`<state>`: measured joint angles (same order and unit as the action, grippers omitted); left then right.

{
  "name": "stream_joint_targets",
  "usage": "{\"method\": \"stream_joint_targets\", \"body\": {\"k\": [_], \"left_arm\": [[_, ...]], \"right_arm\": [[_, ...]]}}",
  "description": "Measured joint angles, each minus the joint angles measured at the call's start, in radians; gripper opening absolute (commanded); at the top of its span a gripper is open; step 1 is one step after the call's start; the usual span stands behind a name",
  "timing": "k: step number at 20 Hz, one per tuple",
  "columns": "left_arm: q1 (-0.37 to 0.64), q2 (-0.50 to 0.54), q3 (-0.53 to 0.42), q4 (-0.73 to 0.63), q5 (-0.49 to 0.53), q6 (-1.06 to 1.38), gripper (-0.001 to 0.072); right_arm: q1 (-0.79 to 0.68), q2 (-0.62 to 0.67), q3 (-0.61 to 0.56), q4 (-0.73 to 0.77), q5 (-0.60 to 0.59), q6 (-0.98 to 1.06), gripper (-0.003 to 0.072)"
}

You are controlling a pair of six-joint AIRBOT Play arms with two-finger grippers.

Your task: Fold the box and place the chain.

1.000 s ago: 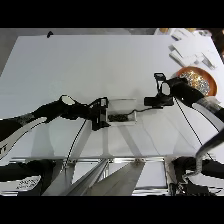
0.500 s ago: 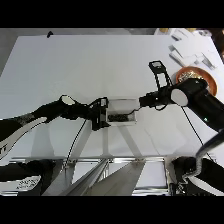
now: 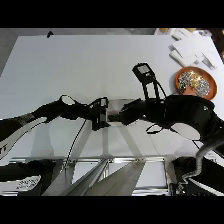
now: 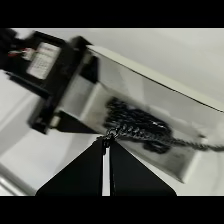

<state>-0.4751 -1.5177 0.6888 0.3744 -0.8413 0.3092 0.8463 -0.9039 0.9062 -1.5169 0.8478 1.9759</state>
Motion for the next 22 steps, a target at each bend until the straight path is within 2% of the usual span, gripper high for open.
{"method": "stream_joint_targets", "body": {"k": [3,5,7,9,13,14,15,21,22], "left_arm": [[0.0,0.0,0.0,0.0,0.0,0.0,0.0107],[0.0,0.0,0.0,0.0,0.0,0.0,0.0107],[0.0,0.0,0.0,0.0,0.0,0.0,0.0107],[0.0,0.0,0.0,0.0,0.0,0.0,0.0107],[0.0,0.0,0.0,0.0,0.0,0.0,0.0107],[0.0,0.0,0.0,0.0,0.0,0.0,0.0107],[0.0,0.0,0.0,0.0,0.0,0.0,0.0107],[0.0,0.0,0.0,0.0,0.0,0.0,0.0107],[0.0,0.0,0.0,0.0,0.0,0.0,0.0107]], "right_arm": [[0.026,-0.019,0.0,0.041,-0.061,0.011,0.0022],[0.033,-0.048,0.0,0.053,-0.077,0.014,0.0111],[0.035,-0.084,0.0,0.058,-0.085,0.014,0.0121],[0.024,-0.108,0.003,0.062,-0.092,0.015,0.0184],[-0.08,-0.113,0.054,0.062,-0.057,-0.015,0.0178],[-0.124,-0.111,0.069,0.058,-0.044,-0.026,0.0153],[-0.177,-0.111,0.08,0.055,-0.028,-0.036,0.0022],[-0.469,-0.169,0.103,-0.01,0.07,-0.066,0.0027],[-0.501,-0.192,0.101,-0.025,0.085,-0.068,0.0121]]}}
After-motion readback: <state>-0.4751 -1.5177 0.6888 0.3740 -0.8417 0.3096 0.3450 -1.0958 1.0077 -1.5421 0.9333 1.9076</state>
